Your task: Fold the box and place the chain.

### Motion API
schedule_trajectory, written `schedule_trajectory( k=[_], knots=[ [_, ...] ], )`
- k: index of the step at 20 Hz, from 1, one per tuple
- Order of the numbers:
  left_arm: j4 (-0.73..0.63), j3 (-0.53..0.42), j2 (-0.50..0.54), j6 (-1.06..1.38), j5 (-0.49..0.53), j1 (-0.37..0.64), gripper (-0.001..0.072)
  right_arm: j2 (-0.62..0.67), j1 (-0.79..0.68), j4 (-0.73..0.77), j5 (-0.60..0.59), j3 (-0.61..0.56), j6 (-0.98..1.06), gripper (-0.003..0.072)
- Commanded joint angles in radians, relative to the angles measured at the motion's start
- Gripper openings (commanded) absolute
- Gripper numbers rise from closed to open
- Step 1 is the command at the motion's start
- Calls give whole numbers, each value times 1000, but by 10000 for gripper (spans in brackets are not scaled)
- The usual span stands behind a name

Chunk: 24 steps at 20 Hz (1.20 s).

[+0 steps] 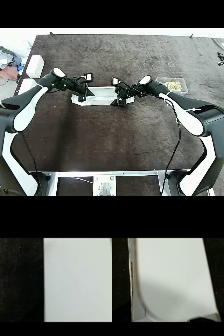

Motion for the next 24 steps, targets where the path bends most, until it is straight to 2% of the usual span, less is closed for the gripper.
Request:
schedule_trajectory(
  k=[1,11,12,13,14,19,24],
  knots=[
    [-2,0,-1,0,7,0,13,0,1,-1,2,1,0,602],
    [-4,2,2,1,-12,0,16,0,1,-2,2,1,0,602],
    [-3,12,2,1,-23,0,42,0,1,-1,2,1,0,602],
    [-4,29,1,-1,-48,0,307,0,1,-1,2,1,0,602],
    [-4,44,1,-14,-68,0,360,0,1,-1,2,1,0,602],
    [10,72,3,-27,-117,27,347,0,1,-1,2,1,0,602],
    [3,159,3,-71,-322,119,348,0,1,-1,2,1,0,602]
  ],
)
